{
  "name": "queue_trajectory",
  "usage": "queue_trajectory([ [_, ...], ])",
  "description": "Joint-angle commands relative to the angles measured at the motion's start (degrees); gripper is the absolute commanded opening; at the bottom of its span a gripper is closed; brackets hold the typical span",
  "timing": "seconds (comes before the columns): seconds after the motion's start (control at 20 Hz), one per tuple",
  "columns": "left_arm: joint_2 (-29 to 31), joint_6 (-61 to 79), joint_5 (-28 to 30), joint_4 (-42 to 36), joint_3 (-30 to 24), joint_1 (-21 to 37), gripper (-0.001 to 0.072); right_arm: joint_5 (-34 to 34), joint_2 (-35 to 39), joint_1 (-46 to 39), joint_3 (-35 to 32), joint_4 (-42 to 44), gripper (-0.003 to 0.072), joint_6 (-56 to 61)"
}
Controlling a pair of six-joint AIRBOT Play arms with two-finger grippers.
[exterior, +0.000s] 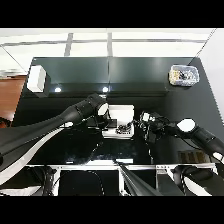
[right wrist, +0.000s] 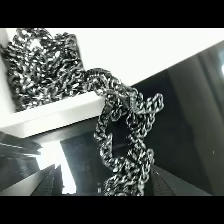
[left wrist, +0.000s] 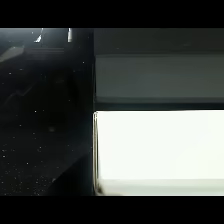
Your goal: Fold the box and place the chain.
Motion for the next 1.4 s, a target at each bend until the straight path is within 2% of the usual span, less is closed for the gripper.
queue_trajectory([
  [0.0,0.0,0.0,0.26,-0.11,0.0,0.0,0.0033,-5.84,-3.37,0.5,0.44,3.91,0.072,-8.37],
  [0.4,0.0,0.0,0.37,-0.13,0.0,0.0,0.0033,-5.62,-4.52,0.5,1.66,3.91,0.072,-4.04],
  [0.45,0.0,0.0,0.37,-0.13,0.0,0.0,0.0033,-5.44,-4.52,0.5,1.66,3.89,0.0613,-3.17],
  [0.55,0.0,0.0,0.37,-0.13,0.0,0.0,0.0033,-5.46,-4.52,0.5,1.66,3.48,0.0548,-1.31],
  [0.9,0.0,0.0,0.35,-0.15,0.0,0.0,0.0033,-6.38,-5.64,0.5,1.75,2.6,0.0534,1.22],
  [1.0,0.0,0.0,0.37,-0.35,0.0,0.0,0.0033,-6.32,-5.64,0.5,1.75,2.58,0.0152,1.29],
  [1.05,0.0,0.0,0.35,-0.35,0.0,0.0,0.0032,-6.29,-5.62,0.5,1.79,2.6,0.0018,1.38],
  [1.2,0.0,0.0,0.35,-0.35,0.0,0.0,0.0033,-4.52,-4.68,0.37,2.43,2.08,0.0014,7.34],
  [1.35,0.0,0.0,0.35,-0.35,0.0,0.0,0.0033,2.43,-0.17,-1.22,5.49,-2.25,0.0016,21.07],
])
